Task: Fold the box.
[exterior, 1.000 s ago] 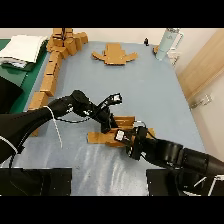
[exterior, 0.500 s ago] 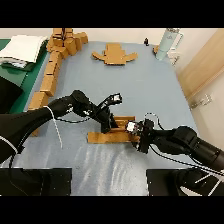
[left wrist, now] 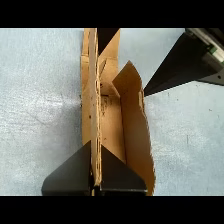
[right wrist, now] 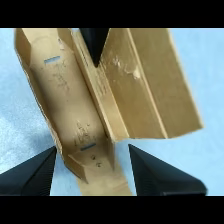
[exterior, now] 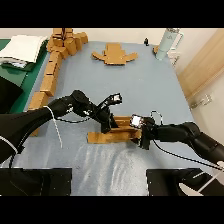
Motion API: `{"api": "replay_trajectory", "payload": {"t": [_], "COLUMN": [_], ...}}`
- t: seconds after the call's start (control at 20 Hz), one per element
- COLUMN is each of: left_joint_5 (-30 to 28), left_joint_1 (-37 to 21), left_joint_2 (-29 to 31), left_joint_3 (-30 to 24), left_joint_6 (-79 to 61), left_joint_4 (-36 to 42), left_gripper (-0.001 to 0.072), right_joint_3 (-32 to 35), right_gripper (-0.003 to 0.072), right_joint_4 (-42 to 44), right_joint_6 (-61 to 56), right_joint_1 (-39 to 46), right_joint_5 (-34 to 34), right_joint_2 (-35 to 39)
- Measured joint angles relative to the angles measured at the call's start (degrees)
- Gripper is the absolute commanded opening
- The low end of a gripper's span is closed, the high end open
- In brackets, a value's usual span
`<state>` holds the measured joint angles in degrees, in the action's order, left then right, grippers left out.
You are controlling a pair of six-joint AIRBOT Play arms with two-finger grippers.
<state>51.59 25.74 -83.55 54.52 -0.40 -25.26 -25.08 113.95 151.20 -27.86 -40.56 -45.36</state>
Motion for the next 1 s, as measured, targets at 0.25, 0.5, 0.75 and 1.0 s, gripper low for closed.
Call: {"api": "replay_trajectory", "payload": {"t": [0.25, 0.5, 0.75, 1.0], "left_joint_5": [0.0, 0.0, 0.0, 0.0], "left_joint_1": [0.0, 0.0, 0.0, 0.0], "left_joint_2": [0.0, 0.0, 0.0, 0.0], "left_joint_3": [0.0, 0.0, 0.0, 0.0], "left_joint_6": [0.0, 0.0, 0.0, 0.0], "left_joint_4": [0.0, 0.0, 0.0, 0.0], "left_gripper": [0.0013, 0.0013, 0.0013, 0.0013], "right_joint_3": [-0.5, -2.0, -2.5, -2.6], "right_gripper": [0.0720, 0.0720, 0.0720, 0.0720], "right_joint_4": [7.0, 8.7, 8.8, 8.7], "right_joint_6": [11.4, 15.0, 15.6, 15.8], "right_joint_1": [3.2, 3.8, 3.9, 3.9], "right_joint_5": [-2.2, -3.0, -3.1, -3.2], "right_joint_2": [-5.9, -10.5, -11.8, -12.0]}}
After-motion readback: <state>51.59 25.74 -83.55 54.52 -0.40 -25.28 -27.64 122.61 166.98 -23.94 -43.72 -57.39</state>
